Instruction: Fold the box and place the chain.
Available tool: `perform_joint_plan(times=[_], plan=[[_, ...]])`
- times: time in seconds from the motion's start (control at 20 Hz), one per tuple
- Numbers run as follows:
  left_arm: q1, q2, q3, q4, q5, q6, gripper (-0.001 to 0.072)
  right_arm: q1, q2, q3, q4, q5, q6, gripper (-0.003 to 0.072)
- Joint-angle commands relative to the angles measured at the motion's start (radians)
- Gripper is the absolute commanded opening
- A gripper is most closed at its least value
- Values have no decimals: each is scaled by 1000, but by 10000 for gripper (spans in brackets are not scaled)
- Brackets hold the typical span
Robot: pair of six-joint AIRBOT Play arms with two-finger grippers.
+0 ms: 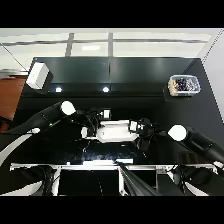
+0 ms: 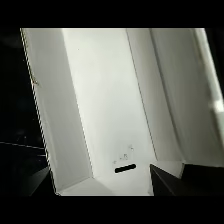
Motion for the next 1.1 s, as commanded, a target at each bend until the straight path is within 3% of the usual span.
perform_joint_plan(times=[0.0,0.55,0.95,1.05], plan=[[1,-1,0,0,-1,3,30,-29,31,7,-12,0,36,711],[1,-1,0,0,-1,3,30,-29,34,8,26,-94,-12,711],[1,-1,0,0,-1,3,30,-31,-31,9,146,-24,-198,712],[1,-1,0,0,-1,3,31,-45,-42,9,245,-10,-318,712]])
